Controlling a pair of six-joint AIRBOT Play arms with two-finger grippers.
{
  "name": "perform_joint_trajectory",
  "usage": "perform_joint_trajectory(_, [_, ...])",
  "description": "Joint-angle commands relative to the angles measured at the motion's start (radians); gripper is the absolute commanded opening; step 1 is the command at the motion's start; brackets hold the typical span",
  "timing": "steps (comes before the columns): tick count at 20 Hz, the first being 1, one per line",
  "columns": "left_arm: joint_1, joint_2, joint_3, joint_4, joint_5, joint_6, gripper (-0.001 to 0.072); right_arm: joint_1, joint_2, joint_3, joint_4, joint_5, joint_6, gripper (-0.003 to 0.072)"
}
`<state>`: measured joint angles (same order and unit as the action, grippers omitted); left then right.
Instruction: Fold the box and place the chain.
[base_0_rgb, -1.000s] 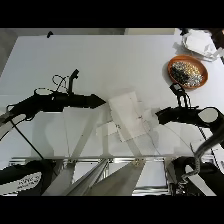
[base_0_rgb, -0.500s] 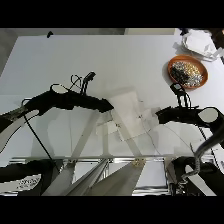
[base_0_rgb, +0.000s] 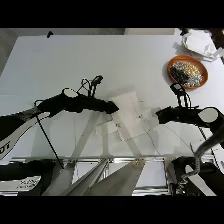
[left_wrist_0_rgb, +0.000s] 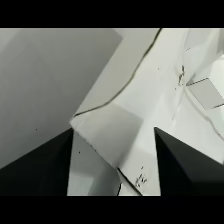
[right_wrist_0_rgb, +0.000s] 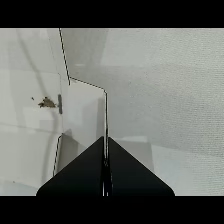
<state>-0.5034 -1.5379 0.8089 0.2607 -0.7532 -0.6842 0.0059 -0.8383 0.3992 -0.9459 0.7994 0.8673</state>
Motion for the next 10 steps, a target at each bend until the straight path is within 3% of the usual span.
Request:
perform_joint_trajectory(1, [-0.013,-0.005,0.001,0.023,0.028,0.013,0.0481,0.001,0.001,-0.001,0.000,0.000,0.000,0.0011])
perform_joint_trajectory(3, [-0.007,-0.005,0.001,0.066,0.015,0.013,0.0361,0.001,0.001,-0.001,0.000,0.000,0.000,0.0011])
perform_joint_trajectory(4, [-0.006,-0.005,0.001,0.080,0.012,0.013,0.0335,0.001,0.001,-0.001,0.000,0.000,0.000,0.0011])
perform_joint_trajectory(10, [0.013,-0.005,0.001,0.108,-0.048,0.086,0.0288,0.001,0.001,-0.001,0.000,0.000,0.000,0.0011])
